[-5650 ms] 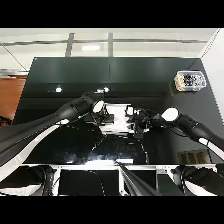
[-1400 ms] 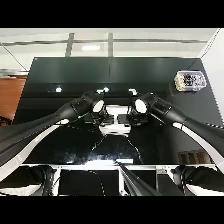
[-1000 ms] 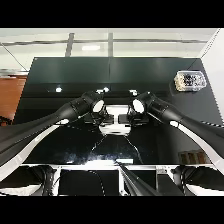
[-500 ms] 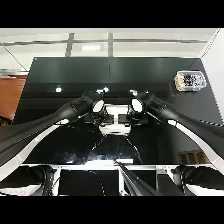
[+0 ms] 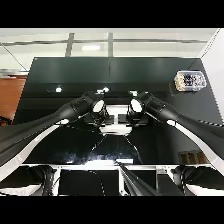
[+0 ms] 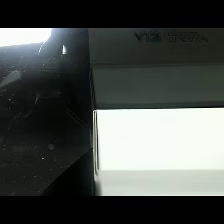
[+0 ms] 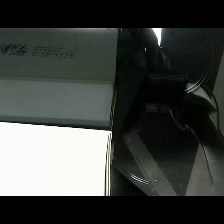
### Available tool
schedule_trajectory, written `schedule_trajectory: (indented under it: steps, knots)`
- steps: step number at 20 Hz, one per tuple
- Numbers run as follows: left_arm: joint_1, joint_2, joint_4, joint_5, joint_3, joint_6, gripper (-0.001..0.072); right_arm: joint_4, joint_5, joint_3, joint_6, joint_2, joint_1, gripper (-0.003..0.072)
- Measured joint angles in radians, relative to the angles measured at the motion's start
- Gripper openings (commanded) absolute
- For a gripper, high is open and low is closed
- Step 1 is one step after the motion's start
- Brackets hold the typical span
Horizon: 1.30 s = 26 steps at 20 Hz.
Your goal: Fold the box and place the chain.
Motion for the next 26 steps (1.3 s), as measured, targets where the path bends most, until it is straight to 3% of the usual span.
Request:
schedule_trajectory:
  steps: [2, 10, 11, 13, 18, 19, 20, 21, 26]
  knots:
    - [0.0, 0.0, 0.003, 0.0, 0.0, 0.002, 0.0026, 0.007, -0.004, 0.0, 0.0, 0.0, 0.0, 0.0252]
    - [0.0, 0.0, 0.003, -0.001, 0.0, 0.003, 0.0026, 0.006, -0.006, 0.001, 0.003, 0.001, -0.001, 0.0256]
    - [0.0, 0.0, 0.003, -0.001, 0.0, 0.003, 0.0026, 0.003, -0.001, 0.001, 0.003, 0.001, -0.001, 0.0211]
    - [0.0, 0.0, 0.003, 0.0, 0.0, 0.002, 0.0026, -0.001, 0.004, 0.001, 0.003, 0.001, -0.001, 0.0034]
    - [0.0, 0.0, 0.001, 0.001, 0.0, -0.001, 0.0026, -0.007, 0.005, 0.001, 0.005, 0.0, -0.001, 0.0015]
    - [0.0, 0.0, 0.001, 0.001, 0.0, -0.001, 0.0026, -0.007, 0.004, 0.001, 0.002, 0.0, -0.001, 0.0032]
    - [0.0, 0.0, 0.001, 0.001, 0.0, -0.001, 0.0026, -0.006, 0.003, 0.001, -0.001, 0.0, -0.001, 0.0202]
    - [0.0, 0.0, 0.003, 0.0, 0.0, 0.002, 0.0026, 0.0, -0.001, 0.001, -0.007, 0.002, -0.002, 0.0279]
    - [0.0, 0.0, 0.003, 0.0, 0.0, 0.002, 0.0026, -0.004, -0.01, 0.001, -0.044, 0.061, -0.026, 0.0278]
